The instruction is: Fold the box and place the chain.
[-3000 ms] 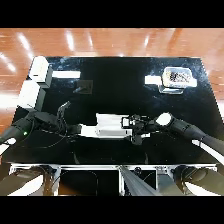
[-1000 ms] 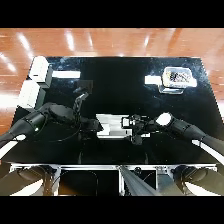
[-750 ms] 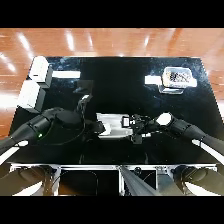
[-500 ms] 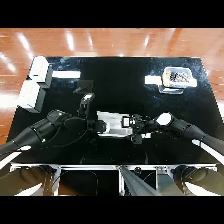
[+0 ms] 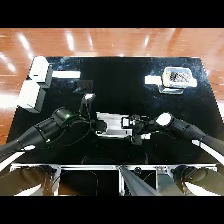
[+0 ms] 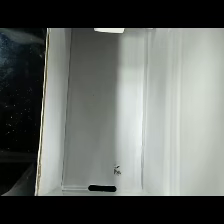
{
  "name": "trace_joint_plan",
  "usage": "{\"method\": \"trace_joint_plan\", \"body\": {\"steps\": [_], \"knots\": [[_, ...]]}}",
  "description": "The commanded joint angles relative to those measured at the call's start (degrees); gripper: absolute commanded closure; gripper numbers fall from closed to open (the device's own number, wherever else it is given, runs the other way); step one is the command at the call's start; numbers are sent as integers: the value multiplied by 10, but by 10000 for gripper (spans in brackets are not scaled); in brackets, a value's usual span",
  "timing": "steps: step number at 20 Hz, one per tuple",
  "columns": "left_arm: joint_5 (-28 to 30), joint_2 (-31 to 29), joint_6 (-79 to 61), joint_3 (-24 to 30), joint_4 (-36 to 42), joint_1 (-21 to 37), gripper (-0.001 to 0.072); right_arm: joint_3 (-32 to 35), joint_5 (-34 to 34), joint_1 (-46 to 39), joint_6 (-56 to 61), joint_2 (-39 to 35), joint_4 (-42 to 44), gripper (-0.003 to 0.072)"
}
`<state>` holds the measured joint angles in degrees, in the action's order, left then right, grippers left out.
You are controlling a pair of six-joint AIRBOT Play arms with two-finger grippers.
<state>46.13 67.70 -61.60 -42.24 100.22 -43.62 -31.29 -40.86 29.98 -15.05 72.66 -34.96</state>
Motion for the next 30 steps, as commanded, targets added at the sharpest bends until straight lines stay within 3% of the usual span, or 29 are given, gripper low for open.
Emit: {"method": "trace_joint_plan", "body": {"steps": [1,4,6,11,13,25,27,30], "knots": [[46,24,27,-28,-56,-22,213,0,1,0,1,0,0,55],[56,59,47,-68,-79,-46,215,0,1,0,1,0,0,55],[88,84,48,-96,-84,-58,279,0,1,0,1,0,0,54],[137,114,71,-131,-129,-86,285,0,1,0,1,0,0,55],[148,123,71,-135,-130,-86,364,0,1,0,1,0,0,54],[116,132,81,-135,-127,-85,366,0,1,0,1,0,0,54],[107,132,81,-135,-127,-85,417,0,1,0,1,0,0,55],[106,132,92,-135,-128,-85,417,0,1,0,1,0,0,54]]}}
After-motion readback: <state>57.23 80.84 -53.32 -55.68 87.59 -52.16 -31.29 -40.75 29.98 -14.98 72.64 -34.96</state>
